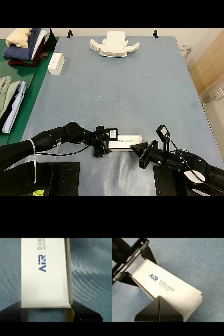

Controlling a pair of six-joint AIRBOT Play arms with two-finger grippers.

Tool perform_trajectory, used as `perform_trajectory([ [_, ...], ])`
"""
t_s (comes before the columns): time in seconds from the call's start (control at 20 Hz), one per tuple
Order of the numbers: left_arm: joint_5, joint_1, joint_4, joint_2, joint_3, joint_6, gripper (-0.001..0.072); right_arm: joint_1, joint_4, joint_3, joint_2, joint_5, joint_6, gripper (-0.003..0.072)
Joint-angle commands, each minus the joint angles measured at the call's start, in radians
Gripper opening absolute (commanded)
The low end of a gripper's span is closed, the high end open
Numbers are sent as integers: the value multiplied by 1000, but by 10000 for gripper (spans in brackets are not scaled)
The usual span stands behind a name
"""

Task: Fold the box.

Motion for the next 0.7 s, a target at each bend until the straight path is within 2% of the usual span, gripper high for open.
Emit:
perform_trajectory([
  [0.0, 0, 0, 1, 0, 1, 1, 382, 0, 1, 46, 2, 93, 0, 5],
  [0.2, 0, 0, 1, 0, 1, 1, 382, -1, -10, 156, 0, 95, 0, 5],
  [0.5, 0, 0, 1, 0, 1, 1, 382, -54, -22, 171, 0, 91, 0, 5],
  [0.65, 0, 0, 1, 0, 1, 1, 383, -140, -112, 211, -5, 128, 2, 5],
])
